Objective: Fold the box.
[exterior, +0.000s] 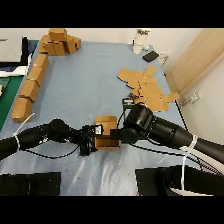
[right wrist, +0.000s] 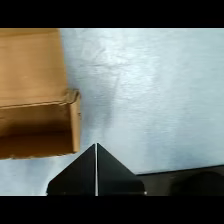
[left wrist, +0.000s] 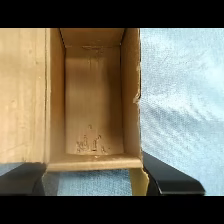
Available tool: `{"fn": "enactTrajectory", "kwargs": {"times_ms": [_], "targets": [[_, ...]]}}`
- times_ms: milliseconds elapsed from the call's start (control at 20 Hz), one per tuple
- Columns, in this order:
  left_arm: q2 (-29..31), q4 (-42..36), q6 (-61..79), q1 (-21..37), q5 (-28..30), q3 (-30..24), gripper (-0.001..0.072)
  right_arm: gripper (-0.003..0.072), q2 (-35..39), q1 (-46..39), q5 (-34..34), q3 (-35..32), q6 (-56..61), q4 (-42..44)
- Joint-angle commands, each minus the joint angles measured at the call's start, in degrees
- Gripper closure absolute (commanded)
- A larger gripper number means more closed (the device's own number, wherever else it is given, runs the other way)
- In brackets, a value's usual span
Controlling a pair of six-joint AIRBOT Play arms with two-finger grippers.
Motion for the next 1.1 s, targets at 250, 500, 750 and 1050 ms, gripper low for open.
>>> {"fn": "enactTrajectory", "kwargs": {"times_ms": [250, 500, 750, 1050], "targets": [[0.0, 0.02, 0.02, 0.04, 0.02, 0.07, 0.0307, 0.0683, -0.48, -27.71, 9.01, -3.04, -28.79, 10.34], [0.0, 0.02, 0.02, 0.04, 0.02, 0.07, 0.0307, 0.0683, -13.42, -48.74, 18.88, -3.87, -64.06, 46.64], [0.0, 0.02, 0.02, 0.04, 0.0, 0.07, 0.0307, 0.0682, -26.43, -49.42, 15.15, 1.99, -77.77, 60.02], [0.0, 0.02, 0.02, 0.04, 0.0, 0.07, 0.0307, 0.0683, -27.54, -42.23, 9.03, 4.11, -93.5, 60.96]]}}
